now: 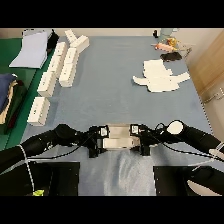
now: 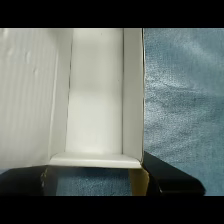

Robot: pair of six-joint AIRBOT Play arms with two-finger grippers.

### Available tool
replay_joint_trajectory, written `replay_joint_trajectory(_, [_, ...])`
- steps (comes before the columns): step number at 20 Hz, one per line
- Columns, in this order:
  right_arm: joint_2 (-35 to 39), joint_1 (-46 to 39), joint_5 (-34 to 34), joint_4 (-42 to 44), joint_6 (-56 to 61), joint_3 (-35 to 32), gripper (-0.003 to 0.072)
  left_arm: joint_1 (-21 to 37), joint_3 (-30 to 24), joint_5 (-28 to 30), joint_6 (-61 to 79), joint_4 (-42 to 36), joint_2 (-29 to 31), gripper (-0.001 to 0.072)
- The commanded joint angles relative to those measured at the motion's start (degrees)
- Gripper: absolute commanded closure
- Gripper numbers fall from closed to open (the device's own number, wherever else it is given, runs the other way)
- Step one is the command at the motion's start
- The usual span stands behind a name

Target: Fold the box.

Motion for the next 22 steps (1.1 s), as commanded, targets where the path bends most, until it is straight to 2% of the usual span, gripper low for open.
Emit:
replay_joint_trajectory(1, [0.0,0.0,0.0,0.0,0.0,0.0,0.0185,0.0,0.0,0.0,0.0,0.0,0.0,0.0187])
replay_joint_trajectory(6, [0.0,0.0,-0.5,0.2,0.0,0.0,0.0175,0.0,0.0,0.0,0.0,0.0,0.0,0.0187])
replay_joint_trajectory(8, [0.0,0.0,-0.8,2.6,0.0,0.0,-0.0019,0.0,0.0,0.0,0.0,0.0,0.0,0.0187])
replay_joint_trajectory(16, [1.3,0.0,-1.1,-1.4,1.1,0.0,-0.0027,0.0,0.0,0.0,0.0,0.0,0.0,0.0187])
replay_joint_trajectory(18, [3.0,0.0,-0.4,-4.9,6.8,0.0,-0.0027,0.0,0.0,0.0,0.0,0.0,0.0,0.0187])
replay_joint_trajectory(22, [10.8,-0.1,6.0,-16.9,21.2,0.0,-0.0027,0.0,0.0,0.0,0.0,0.0,0.0,0.0187])
